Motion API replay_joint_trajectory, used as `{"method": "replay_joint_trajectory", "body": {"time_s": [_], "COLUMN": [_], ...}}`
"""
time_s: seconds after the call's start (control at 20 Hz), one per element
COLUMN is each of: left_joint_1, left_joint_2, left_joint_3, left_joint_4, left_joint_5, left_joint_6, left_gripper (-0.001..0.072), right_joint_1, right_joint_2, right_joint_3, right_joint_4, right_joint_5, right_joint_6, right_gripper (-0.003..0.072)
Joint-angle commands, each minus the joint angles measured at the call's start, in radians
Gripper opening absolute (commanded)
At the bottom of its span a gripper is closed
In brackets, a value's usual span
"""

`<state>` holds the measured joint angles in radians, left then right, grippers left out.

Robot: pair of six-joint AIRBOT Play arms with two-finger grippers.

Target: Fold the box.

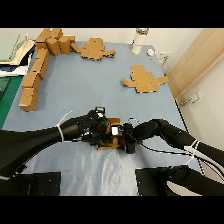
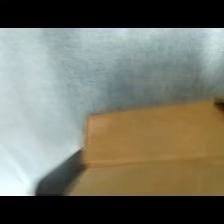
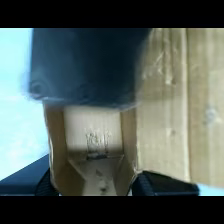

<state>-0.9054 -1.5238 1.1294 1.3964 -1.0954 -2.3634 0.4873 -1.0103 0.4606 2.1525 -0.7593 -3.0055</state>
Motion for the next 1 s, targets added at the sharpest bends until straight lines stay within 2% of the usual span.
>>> {"method": "replay_joint_trajectory", "body": {"time_s": [0.0,0.55,0.95], "left_joint_1": [0.003,0.072,0.29], "left_joint_2": [0.005,0.006,0.006], "left_joint_3": [0.018,0.145,0.21], "left_joint_4": [0.014,0.008,-0.245], "left_joint_5": [-0.065,-0.233,-0.396], "left_joint_6": [-0.002,0.028,0.322], "left_gripper": [0.0559,0.0554,0.0553], "right_joint_1": [0.001,0.001,0.001], "right_joint_2": [0.001,0.001,0.001], "right_joint_3": [-0.001,-0.001,-0.001], "right_joint_4": [-0.002,-0.002,-0.002], "right_joint_5": [-0.012,-0.011,-0.012], "right_joint_6": [0.005,0.005,0.005], "right_gripper": [0.0562,0.0562,0.0562]}}
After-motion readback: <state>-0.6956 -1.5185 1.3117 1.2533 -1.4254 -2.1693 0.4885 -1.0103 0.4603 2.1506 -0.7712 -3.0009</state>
